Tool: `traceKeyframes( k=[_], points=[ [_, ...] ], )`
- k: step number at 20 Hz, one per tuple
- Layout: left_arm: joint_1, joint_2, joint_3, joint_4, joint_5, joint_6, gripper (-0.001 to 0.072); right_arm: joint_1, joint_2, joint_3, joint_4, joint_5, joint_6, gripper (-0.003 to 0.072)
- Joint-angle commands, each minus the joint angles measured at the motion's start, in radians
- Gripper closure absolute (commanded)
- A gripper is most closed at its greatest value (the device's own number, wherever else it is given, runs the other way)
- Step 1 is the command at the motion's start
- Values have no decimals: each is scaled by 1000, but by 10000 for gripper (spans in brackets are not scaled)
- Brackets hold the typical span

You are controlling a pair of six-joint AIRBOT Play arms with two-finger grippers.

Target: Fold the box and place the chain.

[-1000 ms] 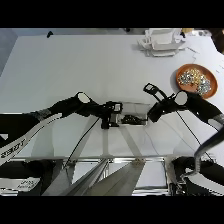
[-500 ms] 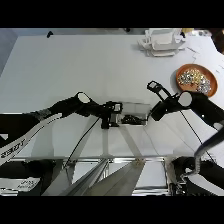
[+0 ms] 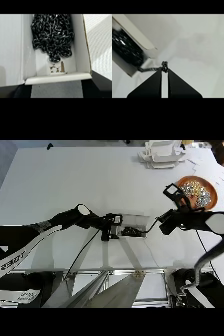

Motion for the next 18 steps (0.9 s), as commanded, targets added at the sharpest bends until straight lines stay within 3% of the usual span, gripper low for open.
traceKeyframes(
  k=[1, 6, 8, 12, 18],
  points=[
    [0, 1, 0, 0, 0, 0, 666, 0, 146, 1, 180, 3, 6, 674],
    [0, 1, 0, 0, 0, 0, 666, 0, 185, 1, 603, -11, -152, 675],
    [0, 1, 0, 0, 0, 0, 666, 0, 179, 1, 707, -29, -266, 674],
    [0, 1, 0, 0, 0, 0, 666, 0, 129, 1, 725, -52, -364, 674],
    [0, 1, 0, 0, 0, 0, 666, 92, -60, 2, 700, -64, -462, 673]
  ],
)
